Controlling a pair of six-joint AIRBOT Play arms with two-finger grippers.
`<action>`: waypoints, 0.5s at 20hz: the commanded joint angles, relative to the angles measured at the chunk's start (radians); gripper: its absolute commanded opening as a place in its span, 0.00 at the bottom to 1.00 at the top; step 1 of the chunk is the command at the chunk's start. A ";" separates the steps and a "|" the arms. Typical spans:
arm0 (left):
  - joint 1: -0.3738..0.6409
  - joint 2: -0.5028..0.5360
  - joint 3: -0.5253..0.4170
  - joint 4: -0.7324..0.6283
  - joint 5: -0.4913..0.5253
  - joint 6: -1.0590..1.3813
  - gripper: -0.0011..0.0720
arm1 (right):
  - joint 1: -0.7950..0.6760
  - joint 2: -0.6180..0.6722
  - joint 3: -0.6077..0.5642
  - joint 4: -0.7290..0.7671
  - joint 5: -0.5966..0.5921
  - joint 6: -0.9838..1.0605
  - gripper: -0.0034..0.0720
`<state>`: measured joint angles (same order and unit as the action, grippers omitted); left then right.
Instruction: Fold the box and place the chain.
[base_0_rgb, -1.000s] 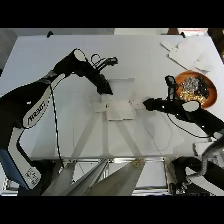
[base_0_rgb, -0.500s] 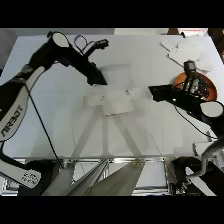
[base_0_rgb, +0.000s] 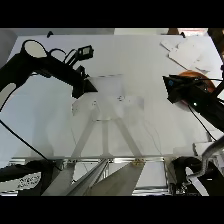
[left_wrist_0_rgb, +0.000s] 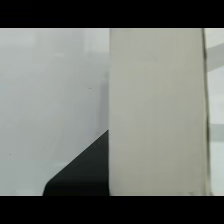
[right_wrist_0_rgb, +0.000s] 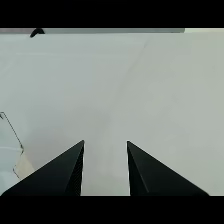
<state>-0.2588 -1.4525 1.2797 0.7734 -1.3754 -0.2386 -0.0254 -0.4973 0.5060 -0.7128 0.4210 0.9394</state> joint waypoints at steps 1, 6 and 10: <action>-0.004 -0.039 -0.038 -0.005 0.077 0.140 0.01 | 0.000 0.023 0.001 -0.108 0.031 0.060 0.44; -0.083 -0.149 -0.038 -0.019 0.124 0.380 0.01 | 0.000 0.023 0.001 -0.122 0.037 0.059 0.44; -0.156 -0.201 -0.038 -0.047 0.250 0.395 0.02 | 0.000 0.023 0.001 -0.126 0.037 0.059 0.44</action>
<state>-0.3710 -1.6154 1.2427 0.7467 -1.2133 0.0956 -0.0254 -0.4751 0.5060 -0.8284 0.4553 0.9955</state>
